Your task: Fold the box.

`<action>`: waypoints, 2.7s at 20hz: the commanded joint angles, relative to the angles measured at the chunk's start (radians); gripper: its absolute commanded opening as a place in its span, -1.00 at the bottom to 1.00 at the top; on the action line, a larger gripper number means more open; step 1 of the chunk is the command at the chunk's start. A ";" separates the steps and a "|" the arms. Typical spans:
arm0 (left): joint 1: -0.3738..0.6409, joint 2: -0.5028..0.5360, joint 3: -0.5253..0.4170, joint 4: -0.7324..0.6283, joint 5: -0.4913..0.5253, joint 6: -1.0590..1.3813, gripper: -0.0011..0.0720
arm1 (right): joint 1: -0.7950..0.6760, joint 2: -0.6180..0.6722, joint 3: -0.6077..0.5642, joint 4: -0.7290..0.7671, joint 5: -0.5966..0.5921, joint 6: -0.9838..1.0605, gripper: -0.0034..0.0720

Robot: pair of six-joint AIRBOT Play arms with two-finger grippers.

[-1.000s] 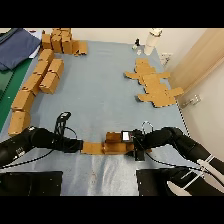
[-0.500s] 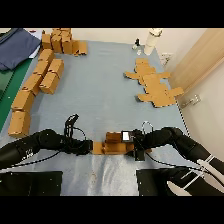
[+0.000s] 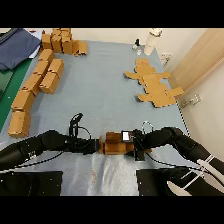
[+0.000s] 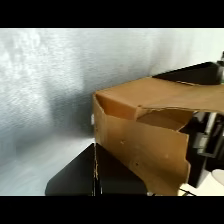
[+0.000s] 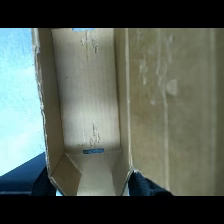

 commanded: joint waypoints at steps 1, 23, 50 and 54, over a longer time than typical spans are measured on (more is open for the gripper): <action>-0.006 0.002 0.025 -0.013 0.004 0.011 -0.93 | 0.000 0.000 0.000 0.000 0.000 0.000 0.45; 0.032 0.005 0.076 -0.035 -0.116 0.018 0.41 | 0.000 0.000 0.000 0.000 0.000 0.000 0.45; -0.141 -0.182 0.304 0.568 -0.132 -0.554 0.59 | 0.000 0.000 0.000 0.000 0.000 0.000 0.45; -0.158 -0.253 0.406 0.705 -0.248 -0.684 0.59 | 0.000 0.000 0.000 0.000 0.000 0.000 0.45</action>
